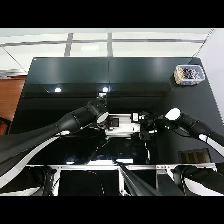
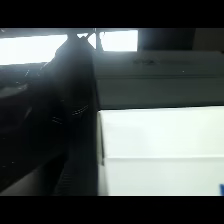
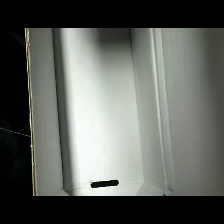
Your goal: Fold the box and place the chain.
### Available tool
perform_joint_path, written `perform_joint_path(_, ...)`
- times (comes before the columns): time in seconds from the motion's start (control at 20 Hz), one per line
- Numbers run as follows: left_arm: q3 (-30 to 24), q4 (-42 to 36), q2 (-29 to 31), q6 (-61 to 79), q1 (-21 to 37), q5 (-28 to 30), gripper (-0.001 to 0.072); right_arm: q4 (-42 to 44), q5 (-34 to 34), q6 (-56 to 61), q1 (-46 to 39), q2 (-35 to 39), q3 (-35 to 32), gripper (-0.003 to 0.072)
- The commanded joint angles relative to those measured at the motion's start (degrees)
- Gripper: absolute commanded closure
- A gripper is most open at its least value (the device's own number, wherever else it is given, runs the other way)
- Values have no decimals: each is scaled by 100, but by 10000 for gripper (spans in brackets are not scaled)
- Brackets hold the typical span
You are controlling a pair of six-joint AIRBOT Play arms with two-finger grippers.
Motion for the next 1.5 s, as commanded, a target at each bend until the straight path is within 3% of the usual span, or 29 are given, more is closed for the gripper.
perform_joint_path(0.0, 57, -175, -57, -168, -22, -87, 325, 0, 22, 0, 4, -2, -2, 250)
perform_joint_path(0.25, 57, -157, -66, -470, -24, -83, 326, 0, 22, 0, 4, -2, -2, 250)
perform_joint_path(0.35, 57, -109, -66, -448, -24, -81, 468, 0, 22, 0, 4, -2, -2, 249)
perform_joint_path(0.45, 57, -170, -66, -275, -22, -70, 685, 2, 22, 0, 4, -2, -2, 250)
perform_joint_path(0.65, 59, -184, -66, -275, -22, -79, 684, 2, 20, 0, 4, -2, -2, 250)
perform_joint_path(0.7, 61, -186, -66, -275, -20, -70, 638, 0, 22, 0, 4, -2, -2, 250)
perform_joint_path(0.8, 61, -184, -59, -273, -20, -76, 292, 0, 22, 0, 4, -2, -2, 250)
perform_joint_path(0.85, 61, -166, -59, -249, -20, -103, 241, 0, 22, 0, 4, -2, -2, 250)
perform_joint_path(0.9, 61, -155, -59, -234, -20, -105, 242, 2, 22, 0, 4, -2, -2, 250)
perform_joint_path(0.95, 61, -144, -59, -238, -20, -81, 264, 0, 22, 0, 4, -2, -2, 249)
perform_joint_path(1.05, 61, -114, -59, -168, -22, -33, 641, 0, 22, 0, 4, -2, -2, 250)
perform_joint_path(1.1, 61, -118, -59, -79, -20, 28, 684, 0, 24, 0, 4, -2, -2, 250)
perform_joint_path(1.25, 61, -122, -59, -15, -22, 2, 685, -2, 24, 2, 2, -2, -2, 245)
perform_joint_path(1.3, 61, -116, -59, 61, -20, -24, 685, 0, 7, 188, 0, 0, 0, 141)
perform_joint_path(1.35, 61, -57, -57, 66, -17, -72, 685, -9, -33, 470, 0, 7, 2, -34)
perform_joint_path(1.45, 61, 15, -57, 177, -20, -109, 685, -345, 162, 837, 0, 131, 2, -34)
